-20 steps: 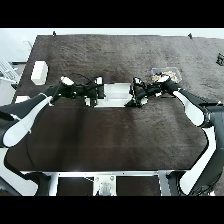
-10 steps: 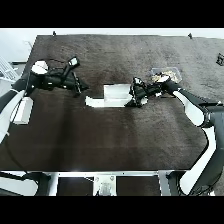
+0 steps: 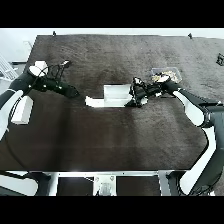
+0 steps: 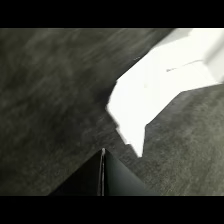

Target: Fold the box and place the chain.

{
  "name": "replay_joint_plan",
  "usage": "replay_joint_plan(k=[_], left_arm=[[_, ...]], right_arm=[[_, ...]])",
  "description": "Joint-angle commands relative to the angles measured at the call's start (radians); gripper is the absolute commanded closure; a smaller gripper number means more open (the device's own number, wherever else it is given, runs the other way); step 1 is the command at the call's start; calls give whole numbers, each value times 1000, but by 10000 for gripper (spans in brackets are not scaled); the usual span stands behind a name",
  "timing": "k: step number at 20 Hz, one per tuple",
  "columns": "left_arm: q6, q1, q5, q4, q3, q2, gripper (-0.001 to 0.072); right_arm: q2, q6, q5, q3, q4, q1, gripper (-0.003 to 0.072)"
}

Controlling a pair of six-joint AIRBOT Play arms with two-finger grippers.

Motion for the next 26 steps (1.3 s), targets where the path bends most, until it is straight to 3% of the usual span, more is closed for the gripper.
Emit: replay_joint_plan(k=[1, 8, 18, 23, 26], left_arm=[[-137, 1, -8, 5, 0, -58, 694], [-214, -7, 21, -32, 1, -123, 695], [-202, -124, 13, -155, 2, -174, 693], [-71, -124, -31, -398, 2, -172, 692], [-48, -124, -34, -425, 2, -172, 688]], right_arm=[[0, 0, 0, 0, 0, 1, 169], [0, 0, 0, 0, 0, 1, 169], [0, 0, 0, 0, 0, 1, 169], [0, 0, 0, 0, 0, 1, 169], [0, 0, 0, 0, 0, 1, 169]])
